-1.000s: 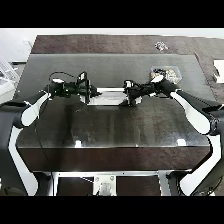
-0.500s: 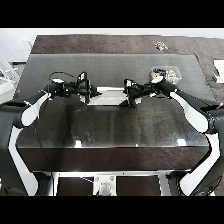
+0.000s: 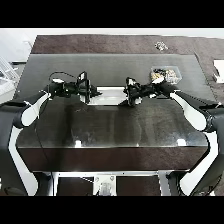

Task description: Fold the box and place the chain.

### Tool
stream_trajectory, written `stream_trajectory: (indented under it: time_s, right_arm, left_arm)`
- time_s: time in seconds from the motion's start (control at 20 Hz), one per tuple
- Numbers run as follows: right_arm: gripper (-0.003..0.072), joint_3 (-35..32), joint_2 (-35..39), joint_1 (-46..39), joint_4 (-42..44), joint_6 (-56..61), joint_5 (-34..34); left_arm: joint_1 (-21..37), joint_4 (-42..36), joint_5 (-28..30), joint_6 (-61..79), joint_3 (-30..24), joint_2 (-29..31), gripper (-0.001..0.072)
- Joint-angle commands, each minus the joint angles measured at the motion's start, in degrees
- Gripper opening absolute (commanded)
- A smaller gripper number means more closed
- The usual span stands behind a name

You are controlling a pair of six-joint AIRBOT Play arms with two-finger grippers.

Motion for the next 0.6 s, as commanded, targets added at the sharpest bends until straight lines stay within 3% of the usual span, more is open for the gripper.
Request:
stream_trajectory:
  time_s: [0.0,0.55]
  right_arm:
    - [0.0628,0.1,-0.4,-0.3,1.4,0.1,0.3]
    - [0.0619,0.2,-1.0,-0.2,3.0,-1.0,0.3]
  left_arm:
    - [0.0,0.0,0.0,0.0,0.0,0.0,0.0022]
    - [0.0,0.0,0.0,0.0,0.0,0.0,0.0022]
